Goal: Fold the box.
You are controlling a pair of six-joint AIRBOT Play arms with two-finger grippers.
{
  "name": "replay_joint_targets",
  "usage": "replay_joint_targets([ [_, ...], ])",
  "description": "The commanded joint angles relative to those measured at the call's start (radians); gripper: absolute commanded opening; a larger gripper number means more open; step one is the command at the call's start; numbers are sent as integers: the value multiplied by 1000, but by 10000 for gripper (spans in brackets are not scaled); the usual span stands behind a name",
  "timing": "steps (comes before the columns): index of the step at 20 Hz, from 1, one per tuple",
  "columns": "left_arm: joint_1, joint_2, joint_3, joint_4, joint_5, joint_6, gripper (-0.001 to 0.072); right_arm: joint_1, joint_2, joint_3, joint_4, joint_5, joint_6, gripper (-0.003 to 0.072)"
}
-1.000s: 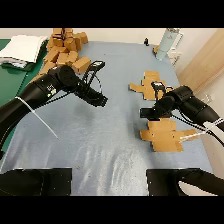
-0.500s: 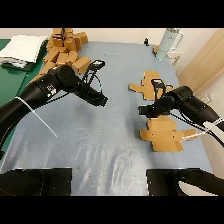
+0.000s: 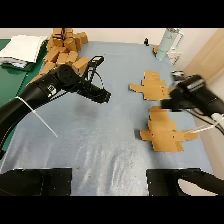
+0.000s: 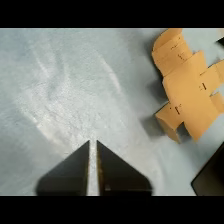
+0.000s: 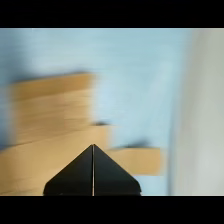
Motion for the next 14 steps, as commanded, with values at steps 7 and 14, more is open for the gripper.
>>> replay_joint_targets([
  [7,0,-55,0,-60,-79,-58,645,-785,-20,-33,403,-45,-587,441],
  [14,0,-84,1,-117,-200,-58,645,-942,-242,-34,600,0,-918,440],
])
